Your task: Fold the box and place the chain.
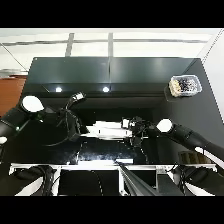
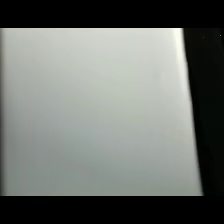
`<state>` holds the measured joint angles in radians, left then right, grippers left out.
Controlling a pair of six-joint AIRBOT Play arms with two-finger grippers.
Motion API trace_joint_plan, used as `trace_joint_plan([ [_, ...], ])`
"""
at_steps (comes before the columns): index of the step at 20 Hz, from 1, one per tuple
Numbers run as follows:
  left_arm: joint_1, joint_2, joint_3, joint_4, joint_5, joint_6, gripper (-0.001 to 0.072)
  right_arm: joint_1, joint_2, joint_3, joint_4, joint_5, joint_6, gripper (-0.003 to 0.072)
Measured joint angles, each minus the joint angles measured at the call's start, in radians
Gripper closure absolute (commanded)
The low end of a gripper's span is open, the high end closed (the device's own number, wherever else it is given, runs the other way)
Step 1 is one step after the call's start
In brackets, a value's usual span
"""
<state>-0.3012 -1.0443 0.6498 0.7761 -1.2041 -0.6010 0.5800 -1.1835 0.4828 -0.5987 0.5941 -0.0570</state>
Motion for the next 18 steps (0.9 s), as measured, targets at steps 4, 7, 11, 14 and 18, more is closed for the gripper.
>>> trace_joint_plan([
  [4, -0.116, 0.007, -0.066, -0.193, 0.283, 0.055, 0.0680, 0.000, 0.000, 0.000, 0.000, 0.000, 0.005, 0.0150],
  [7, -0.192, -0.015, -0.083, -0.309, 0.547, 0.116, 0.0679, 0.000, 0.000, 0.000, 0.000, -0.001, 0.008, 0.0150],
  [11, -0.243, -0.094, -0.090, -0.355, 0.731, 0.149, 0.0680, 0.000, 0.000, 0.000, 0.000, -0.001, 0.009, 0.0150],
  [14, -0.257, -0.146, -0.092, -0.366, 0.765, 0.158, 0.0680, 0.000, 0.000, 0.000, 0.000, -0.001, 0.009, 0.0150],
  [18, -0.254, -0.152, -0.087, -0.358, 0.774, 0.161, 0.0552, 0.000, 0.000, 0.000, 0.000, -0.001, 0.009, 0.0150],
])
